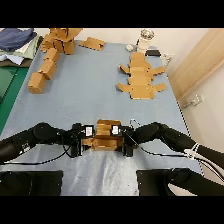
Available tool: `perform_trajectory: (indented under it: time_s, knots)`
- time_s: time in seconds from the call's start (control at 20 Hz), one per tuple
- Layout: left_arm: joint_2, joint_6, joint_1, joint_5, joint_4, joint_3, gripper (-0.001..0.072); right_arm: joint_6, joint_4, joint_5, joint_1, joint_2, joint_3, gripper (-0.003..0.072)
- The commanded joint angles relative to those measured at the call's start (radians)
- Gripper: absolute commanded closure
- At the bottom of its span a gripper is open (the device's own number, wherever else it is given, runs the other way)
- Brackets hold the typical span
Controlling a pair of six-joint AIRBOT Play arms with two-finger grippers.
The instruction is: Fold the box.
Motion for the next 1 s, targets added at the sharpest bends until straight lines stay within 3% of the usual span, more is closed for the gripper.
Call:
perform_trajectory:
  time_s: [0.0, 0.15, 0.2, 0.25, 0.55, 0.7, 0.8, 0.85, 0.9, 0.95]
  knots:
    - [0.042, -0.045, 0.023, -0.001, 0.043, -0.005, 0.0327, 0.000, -0.001, 0.000, -0.001, 0.000, 0.000, 0.0198]
    - [0.049, -0.073, 0.029, -0.028, 0.069, -0.008, 0.0312, 0.000, -0.001, 0.000, 0.000, 0.000, 0.000, 0.0198]
    - [0.049, -0.074, 0.028, -0.028, 0.065, -0.012, 0.0076, 0.000, -0.001, 0.000, 0.000, 0.000, 0.000, 0.0198]
    - [0.049, -0.074, 0.028, -0.027, 0.064, -0.015, 0.0015, 0.000, -0.001, 0.000, 0.000, 0.000, 0.000, 0.0198]
    - [0.069, -0.075, 0.027, -0.029, 0.050, -0.018, 0.0014, 0.000, -0.001, 0.000, 0.000, 0.000, 0.000, 0.0198]
    - [0.119, -0.120, 0.020, -0.084, 0.037, 0.014, 0.0023, 0.000, -0.001, 0.000, 0.000, 0.000, 0.000, 0.0198]
    - [0.130, -0.127, 0.019, -0.108, 0.061, 0.037, 0.0239, 0.000, -0.001, 0.000, 0.000, 0.000, 0.000, 0.0198]
    - [0.129, -0.127, 0.015, -0.109, 0.068, 0.048, 0.0248, 0.000, -0.001, 0.000, 0.000, 0.000, 0.000, 0.0198]
    - [0.124, -0.134, 0.005, -0.106, 0.068, 0.057, 0.0328, 0.000, -0.001, 0.000, 0.000, 0.000, 0.000, 0.0198]
    - [0.114, -0.139, -0.003, -0.105, 0.069, 0.062, 0.0544, 0.000, -0.001, 0.000, 0.000, 0.000, 0.000, 0.0198]
